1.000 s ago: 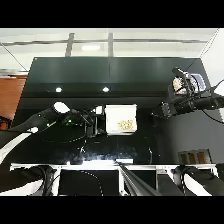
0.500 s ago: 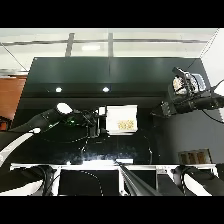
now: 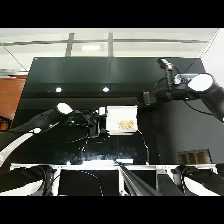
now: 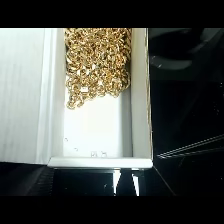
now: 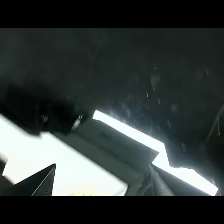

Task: Fold the box and place the chain.

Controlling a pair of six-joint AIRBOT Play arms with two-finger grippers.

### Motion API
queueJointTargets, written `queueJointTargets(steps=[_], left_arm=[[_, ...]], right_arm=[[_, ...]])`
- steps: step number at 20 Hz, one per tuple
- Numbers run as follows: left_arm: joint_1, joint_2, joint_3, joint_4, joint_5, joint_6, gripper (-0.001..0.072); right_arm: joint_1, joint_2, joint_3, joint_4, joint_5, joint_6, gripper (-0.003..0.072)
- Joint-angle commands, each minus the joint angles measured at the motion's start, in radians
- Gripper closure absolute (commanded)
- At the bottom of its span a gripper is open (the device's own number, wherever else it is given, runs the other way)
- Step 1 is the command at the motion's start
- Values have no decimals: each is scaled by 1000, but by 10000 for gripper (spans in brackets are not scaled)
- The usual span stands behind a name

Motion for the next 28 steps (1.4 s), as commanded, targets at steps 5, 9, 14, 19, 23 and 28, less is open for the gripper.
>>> queueJointTargets(steps=[5, 9, 14, 19, 23, 28], left_arm=[[0, 0, 1, 0, 1, 0, 241], [0, 0, 1, 0, 1, 0, 241], [0, 0, 1, 0, 1, 0, 241], [0, 0, 1, 0, 0, 0, 241], [0, 0, 1, 0, 0, 0, 241], [0, 0, 1, 0, 0, 0, 241]], right_arm=[[50, -82, 48, 14, 208, -575, -34], [66, -53, 30, 4, 267, -630, -34], [138, -54, -26, 2, 220, -733, -34], [169, -55, -27, 1, 213, -767, -34], [169, -55, -30, -21, 184, -767, -34], [169, -57, -33, -20, 177, -785, 205]])
